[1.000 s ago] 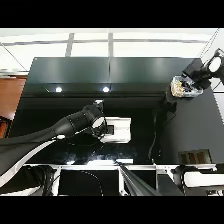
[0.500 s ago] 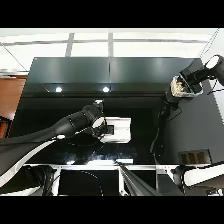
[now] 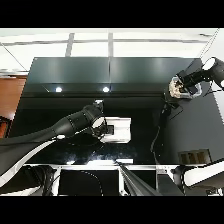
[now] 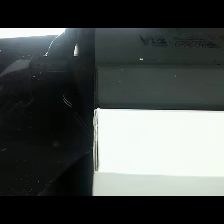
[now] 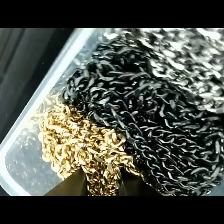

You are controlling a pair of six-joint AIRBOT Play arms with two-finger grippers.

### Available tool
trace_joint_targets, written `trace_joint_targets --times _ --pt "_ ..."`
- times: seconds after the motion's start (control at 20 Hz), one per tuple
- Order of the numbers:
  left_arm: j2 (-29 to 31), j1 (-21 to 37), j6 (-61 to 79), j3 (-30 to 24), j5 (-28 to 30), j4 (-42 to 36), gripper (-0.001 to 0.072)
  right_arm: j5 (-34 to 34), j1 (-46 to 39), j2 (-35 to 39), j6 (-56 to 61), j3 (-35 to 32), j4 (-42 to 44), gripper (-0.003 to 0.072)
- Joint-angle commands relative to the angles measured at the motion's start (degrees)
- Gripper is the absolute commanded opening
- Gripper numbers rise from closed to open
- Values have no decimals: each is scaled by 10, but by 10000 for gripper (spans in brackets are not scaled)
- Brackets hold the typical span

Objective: Fold the box and place the chain.

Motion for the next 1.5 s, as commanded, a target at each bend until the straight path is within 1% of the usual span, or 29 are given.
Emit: trace_joint_targets --times 0.0,0.25,0.55,0.7,0.8,1.0,1.1,1.25,1.35,1.45 --pt "0 0 0 0 2 0 31 37 0 7 -77 1 2 9" --pt "0 0 0 0 2 0 31 39 -2 71 -187 10 2 7" --pt "0 0 0 0 3 0 31 39 -2 150 -248 16 5 7" --pt "0 0 0 0 2 0 31 38 -6 183 -283 28 28 6" --pt "0 0 0 0 2 0 31 48 -8 203 -318 61 51 7" --pt "0 0 0 0 2 0 31 54 -8 239 -344 157 83 7" --pt "0 0 0 0 2 0 31 59 -8 248 -345 208 95 6" --pt "0 0 0 0 2 0 31 80 -8 250 -359 279 139 6" --pt "0 0 0 0 3 0 31 89 -8 259 -368 308 173 7" --pt "0 0 0 0 2 0 31 118 -7 277 -375 310 195 7"
